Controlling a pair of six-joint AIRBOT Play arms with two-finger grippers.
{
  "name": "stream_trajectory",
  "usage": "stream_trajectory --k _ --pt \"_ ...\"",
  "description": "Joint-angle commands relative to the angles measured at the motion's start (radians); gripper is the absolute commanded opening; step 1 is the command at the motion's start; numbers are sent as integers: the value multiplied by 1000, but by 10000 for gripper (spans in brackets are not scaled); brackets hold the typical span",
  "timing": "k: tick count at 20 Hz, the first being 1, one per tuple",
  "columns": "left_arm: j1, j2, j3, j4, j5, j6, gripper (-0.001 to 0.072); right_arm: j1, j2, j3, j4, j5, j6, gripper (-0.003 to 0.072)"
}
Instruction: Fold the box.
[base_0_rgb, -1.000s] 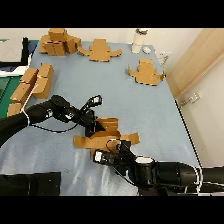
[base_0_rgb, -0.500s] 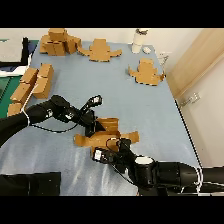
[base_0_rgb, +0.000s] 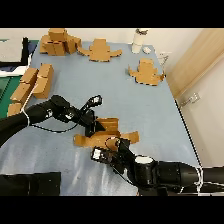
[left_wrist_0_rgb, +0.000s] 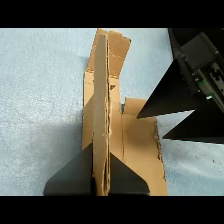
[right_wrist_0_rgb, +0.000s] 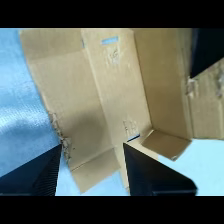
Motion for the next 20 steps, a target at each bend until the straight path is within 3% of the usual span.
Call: stream_trajectory --k 1,10,20 --pt "0 0 0 0 0 0 12 -1 -1 2 -23 0 22 594" --pt "0 0 0 0 0 0 12 1 -3 -6 74 -3 -107 594" --pt "0 0 0 0 2 0 12 -3 -68 -8 -18 4 -93 594"
